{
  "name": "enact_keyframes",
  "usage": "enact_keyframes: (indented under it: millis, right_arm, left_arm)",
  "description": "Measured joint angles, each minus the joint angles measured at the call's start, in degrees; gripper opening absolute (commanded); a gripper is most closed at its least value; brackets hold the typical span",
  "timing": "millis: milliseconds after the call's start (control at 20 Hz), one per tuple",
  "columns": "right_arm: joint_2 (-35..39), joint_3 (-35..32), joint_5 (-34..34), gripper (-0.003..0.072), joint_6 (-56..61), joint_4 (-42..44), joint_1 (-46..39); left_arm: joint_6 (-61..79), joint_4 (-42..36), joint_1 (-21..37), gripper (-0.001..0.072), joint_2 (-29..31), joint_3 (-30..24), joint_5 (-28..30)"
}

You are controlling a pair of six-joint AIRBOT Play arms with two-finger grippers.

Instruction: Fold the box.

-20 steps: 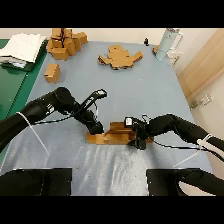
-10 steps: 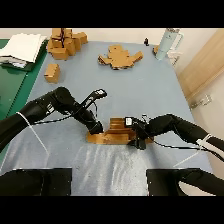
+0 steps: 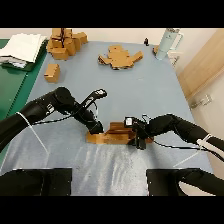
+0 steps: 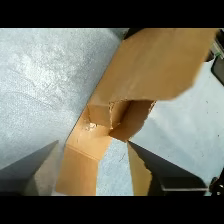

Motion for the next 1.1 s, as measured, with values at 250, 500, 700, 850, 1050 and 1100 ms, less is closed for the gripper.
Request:
enact_keyframes:
  millis: [250,500,700,850,1050,1100]
  right_arm:
    - [0.0,0.0,0.0,0.0514,0.0,0.0,0.0]
    - [0.0,0.0,0.0,0.0515,0.0,0.0,0.0]
    - [0.0,0.0,0.0,0.0514,0.0,0.0,0.0]
    - [0.0,0.0,0.0,0.0514,0.0,-0.1,0.0]
    - [0.0,0.0,0.0,0.0514,0.0,-0.1,0.0]
    - [0.0,0.0,0.0,0.0514,0.0,-0.1,0.0]
  left_arm:
    - [-4.0,-6.2,-1.5,0.0016,0.0,0.0,-4.6]
    - [-6.9,-20.3,-3.4,0.0015,-2.3,0.4,-0.3]
    - [-8.4,-24.4,-3.7,0.0015,-7.5,1.6,8.2]
    - [-12.3,-22.4,-3.8,0.0014,-12.0,2.1,11.0]
    - [-16.9,-19.8,-4.0,0.0014,-15.8,2.3,11.5]
    - [-17.3,-19.6,-4.0,0.0014,-16.3,2.3,11.4]
